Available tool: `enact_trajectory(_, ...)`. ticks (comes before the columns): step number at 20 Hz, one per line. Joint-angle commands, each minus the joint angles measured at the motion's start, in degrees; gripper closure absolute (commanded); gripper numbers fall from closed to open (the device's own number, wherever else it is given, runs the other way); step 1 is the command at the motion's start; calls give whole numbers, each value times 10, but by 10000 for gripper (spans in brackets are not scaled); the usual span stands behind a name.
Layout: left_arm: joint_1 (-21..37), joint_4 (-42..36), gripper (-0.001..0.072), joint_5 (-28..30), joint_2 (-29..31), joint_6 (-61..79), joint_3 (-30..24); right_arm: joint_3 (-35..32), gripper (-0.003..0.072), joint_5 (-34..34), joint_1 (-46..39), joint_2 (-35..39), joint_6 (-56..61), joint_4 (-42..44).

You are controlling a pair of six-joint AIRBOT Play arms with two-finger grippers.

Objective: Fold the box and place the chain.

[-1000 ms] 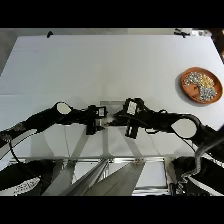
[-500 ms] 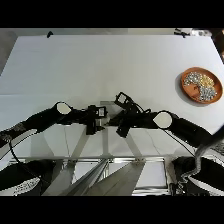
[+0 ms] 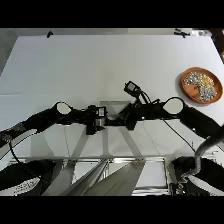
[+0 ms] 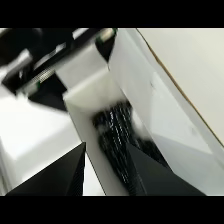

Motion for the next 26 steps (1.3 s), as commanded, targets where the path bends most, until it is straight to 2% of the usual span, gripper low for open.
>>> enact_trajectory(1, 0, 0, 437, 0, 0, 0, 0, 9, 394, 114, -75, 41, 1, -113)
enact_trajectory(3, 0, 0, 437, 0, 0, 0, 0, 9, 394, 140, -113, 60, -6, -189)
enact_trajectory(7, 0, 0, 437, 0, 0, 0, 0, 9, 395, 152, -135, 34, -80, -304)
enact_trajectory(13, 0, 0, 437, 0, 0, 0, 0, 9, 380, 79, -92, -61, -92, -279)
enact_trajectory(15, 0, 0, 437, 0, 0, 0, 0, 9, 256, 51, -73, -85, -92, -266)
enact_trajectory(16, 0, 0, 437, 0, 0, 0, 0, 9, 240, 40, -66, -91, -93, -261)
enact_trajectory(21, 0, 0, 437, 0, 0, 0, 0, 9, 244, 18, -43, -106, -93, -238)
enact_trajectory(23, 0, 0, 437, 0, 0, 0, 0, 9, 279, 12, -34, -112, -93, -234)
enact_trajectory(26, 0, 0, 437, 0, 0, 0, 0, 9, 282, 12, -31, -120, -93, -230)
